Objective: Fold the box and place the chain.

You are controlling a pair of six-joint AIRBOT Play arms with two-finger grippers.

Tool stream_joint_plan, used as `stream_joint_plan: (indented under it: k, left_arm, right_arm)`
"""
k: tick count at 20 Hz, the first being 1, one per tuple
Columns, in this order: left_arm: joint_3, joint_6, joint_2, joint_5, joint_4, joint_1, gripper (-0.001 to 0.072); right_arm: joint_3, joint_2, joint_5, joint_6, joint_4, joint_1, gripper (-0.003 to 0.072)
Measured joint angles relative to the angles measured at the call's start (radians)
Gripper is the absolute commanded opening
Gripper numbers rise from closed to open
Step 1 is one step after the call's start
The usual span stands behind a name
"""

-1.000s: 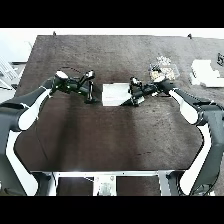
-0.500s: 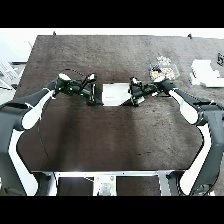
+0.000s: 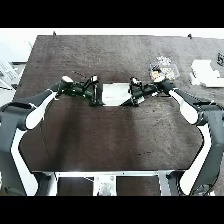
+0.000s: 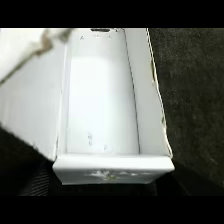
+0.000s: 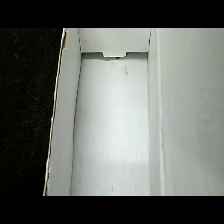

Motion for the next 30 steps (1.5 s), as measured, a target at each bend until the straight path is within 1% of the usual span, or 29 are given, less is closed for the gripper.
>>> stream_joint_plan:
  k: [15, 17, 24, 25, 26, 30]
  left_arm:
    - [0.003, 0.068, -0.030, 0.036, -0.031, -0.011, 0.0720]
    - [0.003, 0.074, -0.032, 0.045, -0.037, -0.016, 0.0702]
    - [0.004, 0.079, -0.033, 0.065, -0.049, -0.026, 0.0698]
    - [0.004, 0.079, -0.033, 0.065, -0.051, -0.026, 0.0548]
    - [0.003, 0.079, -0.033, 0.060, -0.050, -0.026, 0.0475]
    - [0.004, 0.079, -0.034, 0.064, -0.051, -0.026, 0.0470]
  right_arm:
    - [0.000, 0.000, 0.000, 0.000, 0.000, 0.000, 0.0457]
    - [0.000, 0.000, 0.000, 0.000, 0.000, 0.000, 0.0457]
    - [0.000, 0.000, -0.001, 0.000, 0.000, 0.000, 0.0457]
    - [0.000, 0.000, -0.001, 0.001, 0.000, -0.001, 0.0456]
    - [0.000, 0.000, -0.002, 0.002, 0.000, -0.001, 0.0456]
    - [0.000, 0.001, -0.002, 0.001, 0.000, -0.001, 0.0456]
